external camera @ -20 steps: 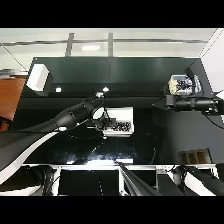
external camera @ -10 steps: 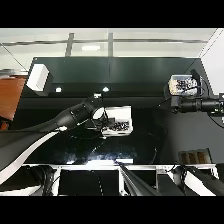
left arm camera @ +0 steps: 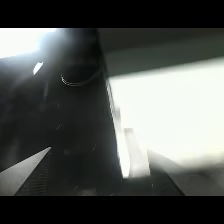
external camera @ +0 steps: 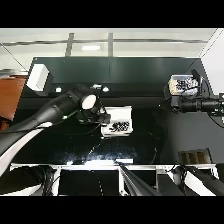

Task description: Fold the box and place the chain.

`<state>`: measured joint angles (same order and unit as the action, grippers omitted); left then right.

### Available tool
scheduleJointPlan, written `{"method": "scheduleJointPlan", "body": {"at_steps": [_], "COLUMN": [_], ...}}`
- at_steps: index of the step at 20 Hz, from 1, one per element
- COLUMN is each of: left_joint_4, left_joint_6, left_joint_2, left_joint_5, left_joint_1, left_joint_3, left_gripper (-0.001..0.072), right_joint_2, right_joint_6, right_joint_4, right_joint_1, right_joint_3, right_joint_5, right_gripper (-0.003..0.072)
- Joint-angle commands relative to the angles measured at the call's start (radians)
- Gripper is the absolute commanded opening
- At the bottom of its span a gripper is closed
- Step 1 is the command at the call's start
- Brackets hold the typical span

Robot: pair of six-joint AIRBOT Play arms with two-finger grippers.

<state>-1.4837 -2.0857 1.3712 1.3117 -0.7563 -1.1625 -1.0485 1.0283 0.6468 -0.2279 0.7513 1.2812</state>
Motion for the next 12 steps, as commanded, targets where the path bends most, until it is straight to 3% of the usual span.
{"method": "scheduleJointPlan", "body": {"at_steps": [1, 4, 6, 8, 10, 12], "left_joint_4": [-0.049, -0.012, 0.058, 0.239, 0.508, 0.738], "left_joint_6": [0.351, 0.613, 0.773, 0.871, 0.974, 1.173], "left_joint_2": [-0.131, -0.261, -0.365, -0.447, -0.500, -0.505], "left_joint_5": [0.200, 0.270, 0.167, 0.024, -0.130, -0.168], "left_joint_1": [0.039, 0.187, 0.344, 0.537, 0.725, 0.804], "left_joint_3": [-0.026, -0.015, 0.031, 0.122, 0.256, 0.370], "left_gripper": [0.0712, 0.0712, 0.0712, 0.0712, 0.0712, 0.0712], "right_joint_2": [0.001, 0.001, 0.001, 0.001, 0.001, 0.001], "right_joint_6": [0.000, 0.001, 0.000, 0.002, 0.032, 0.058], "right_joint_4": [0.003, 0.037, 0.076, 0.106, 0.114, 0.114], "right_joint_1": [0.000, 0.000, 0.000, 0.000, 0.000, 0.000], "right_joint_3": [0.001, 0.001, 0.001, 0.001, 0.000, 0.000], "right_joint_5": [-0.032, 0.017, 0.086, 0.155, 0.174, 0.174], "right_gripper": [0.0061, 0.0062, 0.0061, 0.0061, 0.0061, 0.0061]}}
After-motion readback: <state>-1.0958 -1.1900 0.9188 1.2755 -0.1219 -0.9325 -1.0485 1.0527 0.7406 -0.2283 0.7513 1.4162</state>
